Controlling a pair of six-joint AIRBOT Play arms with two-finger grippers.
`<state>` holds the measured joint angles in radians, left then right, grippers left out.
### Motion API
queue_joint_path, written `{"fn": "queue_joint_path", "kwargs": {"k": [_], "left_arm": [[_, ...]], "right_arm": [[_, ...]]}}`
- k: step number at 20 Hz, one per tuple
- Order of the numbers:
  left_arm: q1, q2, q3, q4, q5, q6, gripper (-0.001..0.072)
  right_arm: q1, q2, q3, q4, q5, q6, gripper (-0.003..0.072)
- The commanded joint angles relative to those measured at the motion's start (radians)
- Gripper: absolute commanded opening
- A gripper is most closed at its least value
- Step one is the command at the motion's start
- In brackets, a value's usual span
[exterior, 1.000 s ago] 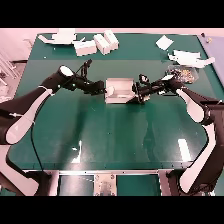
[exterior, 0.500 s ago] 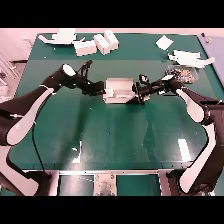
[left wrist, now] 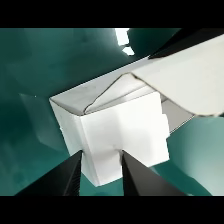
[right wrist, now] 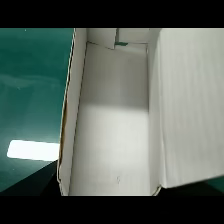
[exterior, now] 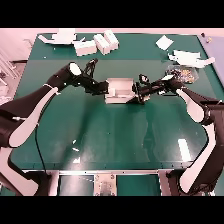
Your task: Fold the box and place the chain.
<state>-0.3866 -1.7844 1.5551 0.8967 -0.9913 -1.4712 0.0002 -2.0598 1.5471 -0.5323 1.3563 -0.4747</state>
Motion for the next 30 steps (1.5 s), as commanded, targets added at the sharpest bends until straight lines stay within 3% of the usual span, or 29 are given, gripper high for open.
{"fn": "queue_joint_path", "kwargs": {"k": [1, 10, 18, 24, 30], "left_arm": [[-0.021, 0.000, 0.006, 0.076, 0.013, -0.070, 0.0300], [-0.049, 0.000, 0.006, 0.085, 0.042, -0.125, 0.0299], [-0.080, 0.000, 0.011, 0.182, 0.037, -0.269, 0.0299], [-0.080, -0.002, 0.081, 0.256, -0.002, -0.337, 0.0299], [-0.138, -0.004, 0.081, 0.353, 0.011, -0.423, 0.0299]], "right_arm": [[0.000, 0.000, 0.000, 0.000, 0.000, 0.000, 0.0494], [0.000, 0.000, 0.000, 0.000, 0.000, 0.000, 0.0494], [0.000, 0.000, 0.000, 0.000, 0.000, 0.000, 0.0495], [0.000, 0.000, 0.000, 0.000, 0.000, 0.000, 0.0495], [0.000, 0.000, 0.000, 0.000, 0.003, 0.000, 0.0495]]}}
